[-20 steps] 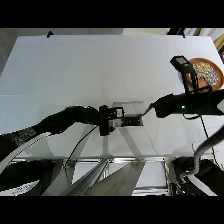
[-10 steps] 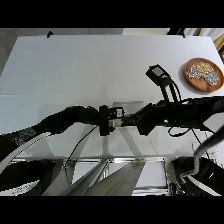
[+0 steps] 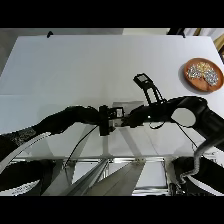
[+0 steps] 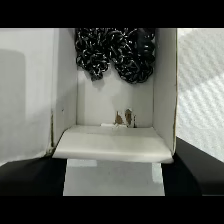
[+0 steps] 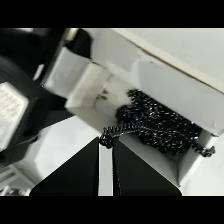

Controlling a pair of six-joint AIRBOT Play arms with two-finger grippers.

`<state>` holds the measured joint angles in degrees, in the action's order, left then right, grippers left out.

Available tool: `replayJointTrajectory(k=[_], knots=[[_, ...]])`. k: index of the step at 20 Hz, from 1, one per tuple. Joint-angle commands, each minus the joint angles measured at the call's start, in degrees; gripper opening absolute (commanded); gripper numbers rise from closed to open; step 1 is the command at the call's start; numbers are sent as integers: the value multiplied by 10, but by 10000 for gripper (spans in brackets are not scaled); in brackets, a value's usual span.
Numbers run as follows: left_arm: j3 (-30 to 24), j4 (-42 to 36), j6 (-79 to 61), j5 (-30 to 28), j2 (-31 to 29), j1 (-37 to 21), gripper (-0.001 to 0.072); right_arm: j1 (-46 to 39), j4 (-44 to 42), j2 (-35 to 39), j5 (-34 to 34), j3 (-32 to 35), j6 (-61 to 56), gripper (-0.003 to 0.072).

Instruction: Fold the box and place the chain.

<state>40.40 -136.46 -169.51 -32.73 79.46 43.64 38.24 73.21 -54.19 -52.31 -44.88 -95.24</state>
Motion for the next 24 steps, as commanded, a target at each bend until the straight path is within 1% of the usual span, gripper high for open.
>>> replayJointTrajectory(k=[1, 2, 4, 5, 6, 8, 10, 12, 13, 14, 15, 16, 18, 20, 21, 23, 24], knots=[[0, 0, 0, 0, 0, 0, 211, -5, 18, -38, 54, 31, -24, 16], [0, 0, 0, 0, 0, 0, 211, -5, 18, -55, 53, 33, -24, 28], [0, 0, 0, 0, 0, 0, 211, -5, 18, -83, 57, 34, -22, 226], [0, 0, 0, 0, 0, 0, 211, -6, 18, -86, 62, 34, -21, 254], [0, 0, 0, 0, 0, 0, 211, -14, 7, -80, 63, 33, -12, 254], [0, 0, 0, 0, 0, 0, 211, -54, -42, -53, 46, 33, 47, 253], [0, 0, 0, 0, 0, 0, 211, -118, -60, -16, -2, 33, 120, 252], [0, 0, 0, 0, 0, 0, 211, -193, -59, 12, -56, 33, 214, 216], [0, 0, 0, 0, 0, 0, 211, -232, -58, 18, -76, 33, 277, 210], [0, 0, 0, 0, 0, 0, 211, -264, -58, 18, -83, 33, 356, 127], [0, 0, 0, 0, 0, 0, 211, -297, -58, 14, -80, 34, 456, 8], [0, 0, 0, 0, 0, 0, 211, -322, -58, 7, -69, 35, 540, 14], [0, 0, 0, 0, 0, 0, 211, -354, -63, -18, -31, 35, 670, 12], [0, 0, 0, 0, 0, 0, 211, -355, -59, -57, -30, 35, 801, 12], [0, 0, 0, 0, 0, 0, 211, -348, -68, -76, -35, 35, 843, 13], [0, 0, 0, 0, 0, 0, 211, -326, -118, -106, -37, 35, 894, 19], [0, 0, 0, 0, 0, 0, 211, -317, -145, -116, -36, 35, 938, 97]])
